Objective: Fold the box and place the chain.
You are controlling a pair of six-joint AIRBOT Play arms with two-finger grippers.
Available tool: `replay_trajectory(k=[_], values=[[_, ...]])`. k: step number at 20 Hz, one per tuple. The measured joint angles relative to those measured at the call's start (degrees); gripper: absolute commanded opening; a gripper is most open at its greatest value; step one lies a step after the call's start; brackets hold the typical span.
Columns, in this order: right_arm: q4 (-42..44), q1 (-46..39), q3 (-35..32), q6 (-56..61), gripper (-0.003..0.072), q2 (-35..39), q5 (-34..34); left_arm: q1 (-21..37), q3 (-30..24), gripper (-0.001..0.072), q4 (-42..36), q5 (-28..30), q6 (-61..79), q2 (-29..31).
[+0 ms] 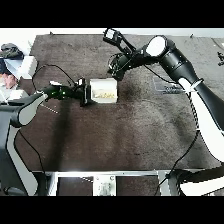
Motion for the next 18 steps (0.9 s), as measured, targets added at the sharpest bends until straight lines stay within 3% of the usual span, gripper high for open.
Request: replay_trajectory(k=[1, 4, 8, 12, 18], values=[[-0.3, -0.6, 0.0, 0.6, 0.0161, -0.2, -1.3, 0.0, 0.0, 0.0285, 0.0, 0.0, 0.0, 0.0], [0.0, -2.9, 0.1, 2.4, 0.0160, -1.6, -4.4, 0.0, 0.0, 0.0285, 0.0, 0.0, 0.0, 0.0], [6.7, -7.2, 0.4, 2.3, 0.0161, -5.7, -5.2, 0.0, 0.0, 0.0286, 0.0, 0.0, 0.0, 0.0], [15.1, -10.1, 0.5, -1.5, 0.0170, -9.5, -0.5, 0.0, 0.0, 0.0286, 0.0, 0.0, 0.0, 0.0], [20.0, -10.5, 0.5, -7.0, 0.0171, -12.6, 6.6, 0.0, 0.0, 0.0286, 0.0, 0.0, 0.0, 0.0]])
